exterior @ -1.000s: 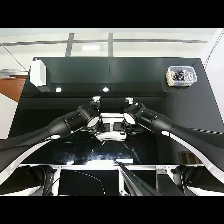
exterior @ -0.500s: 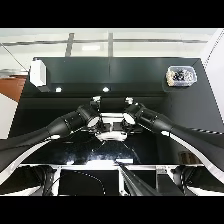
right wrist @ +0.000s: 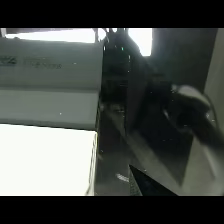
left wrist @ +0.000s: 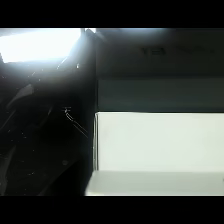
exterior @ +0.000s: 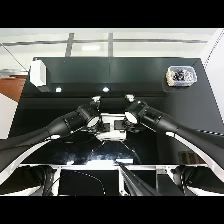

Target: Fold the box and place the chain.

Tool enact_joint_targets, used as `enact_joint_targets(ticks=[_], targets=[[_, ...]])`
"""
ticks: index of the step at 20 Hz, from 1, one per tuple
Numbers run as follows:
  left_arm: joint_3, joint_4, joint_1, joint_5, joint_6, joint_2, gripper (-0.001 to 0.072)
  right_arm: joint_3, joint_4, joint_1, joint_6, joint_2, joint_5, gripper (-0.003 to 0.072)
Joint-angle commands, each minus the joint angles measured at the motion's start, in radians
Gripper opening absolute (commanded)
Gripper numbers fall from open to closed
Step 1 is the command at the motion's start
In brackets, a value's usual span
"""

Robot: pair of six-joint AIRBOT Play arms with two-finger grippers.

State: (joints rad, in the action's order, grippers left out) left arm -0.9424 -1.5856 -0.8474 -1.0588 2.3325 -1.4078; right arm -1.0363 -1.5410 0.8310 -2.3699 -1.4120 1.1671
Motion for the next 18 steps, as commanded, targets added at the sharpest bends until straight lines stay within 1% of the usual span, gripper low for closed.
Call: enact_joint_targets(ticks=[1,5,7,9,12,13,14,17,18], targets=[[0.000,0.000,0.000,-0.005,0.000,0.000,0.0029,-0.010,-0.034,0.000,0.097,0.069,0.078,0.0390],[0.000,-0.003,0.001,-0.002,0.001,0.000,0.0028,-0.010,-0.036,0.000,0.204,0.217,0.153,0.0389],[0.000,-0.003,0.001,-0.001,0.001,0.000,0.0028,-0.010,-0.091,0.000,0.243,0.300,0.185,0.0388],[0.000,-0.003,0.001,0.003,0.001,0.000,0.0029,-0.010,-0.254,0.000,0.258,0.369,0.228,0.0381],[0.000,-0.003,0.001,-0.001,0.001,0.000,0.0028,-0.009,-0.582,-0.031,0.281,0.407,0.319,0.0381],[0.000,-0.003,0.001,-0.001,0.001,0.000,0.0028,-0.006,-0.650,-0.066,0.299,0.407,0.315,0.0381],[0.000,-0.003,0.001,-0.001,0.001,0.000,0.0028,-0.002,-0.683,-0.125,0.307,0.407,0.275,0.0382],[0.000,-0.003,0.001,0.000,0.001,0.000,0.0028,0.016,-0.644,-0.375,0.297,0.401,0.078,0.0383],[0.000,-0.003,0.001,0.000,0.001,0.000,0.0028,0.016,-0.609,-0.473,0.290,0.392,0.009,0.0403]])
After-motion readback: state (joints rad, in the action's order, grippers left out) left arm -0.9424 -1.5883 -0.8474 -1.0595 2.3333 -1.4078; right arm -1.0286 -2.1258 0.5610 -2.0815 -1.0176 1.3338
